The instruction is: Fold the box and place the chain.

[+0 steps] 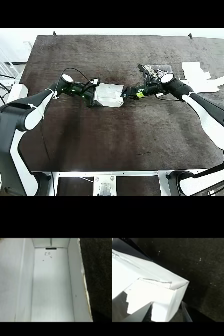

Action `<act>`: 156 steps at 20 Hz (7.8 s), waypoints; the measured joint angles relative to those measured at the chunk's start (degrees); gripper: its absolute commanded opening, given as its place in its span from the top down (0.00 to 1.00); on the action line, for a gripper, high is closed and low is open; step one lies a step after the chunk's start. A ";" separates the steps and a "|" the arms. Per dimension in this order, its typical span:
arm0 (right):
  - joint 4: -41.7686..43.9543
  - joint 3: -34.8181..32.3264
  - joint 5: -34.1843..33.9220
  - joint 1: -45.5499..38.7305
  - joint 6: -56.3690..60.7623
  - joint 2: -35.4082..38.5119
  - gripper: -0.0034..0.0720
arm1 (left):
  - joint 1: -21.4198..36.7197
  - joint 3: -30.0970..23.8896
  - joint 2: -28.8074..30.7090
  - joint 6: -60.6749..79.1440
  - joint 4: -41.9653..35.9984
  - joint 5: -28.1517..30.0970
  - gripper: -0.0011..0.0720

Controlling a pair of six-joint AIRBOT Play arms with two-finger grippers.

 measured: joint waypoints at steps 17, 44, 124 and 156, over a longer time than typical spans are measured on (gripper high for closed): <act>-6.78 2.99 -2.95 5.29 14.58 -0.42 0.37 | 0.07 0.00 0.00 -0.02 0.00 -0.04 0.09; -45.00 31.52 17.66 15.67 50.38 -16.00 0.39 | -0.02 0.00 0.00 -0.02 -0.02 -0.15 0.09; -54.23 33.64 20.20 17.44 49.27 -18.38 0.94 | -0.13 -0.02 -1.25 0.15 -2.62 0.72 0.09; -59.25 36.44 27.93 16.39 43.47 -4.83 0.27 | -0.09 -0.02 -1.25 0.22 -2.82 1.07 0.09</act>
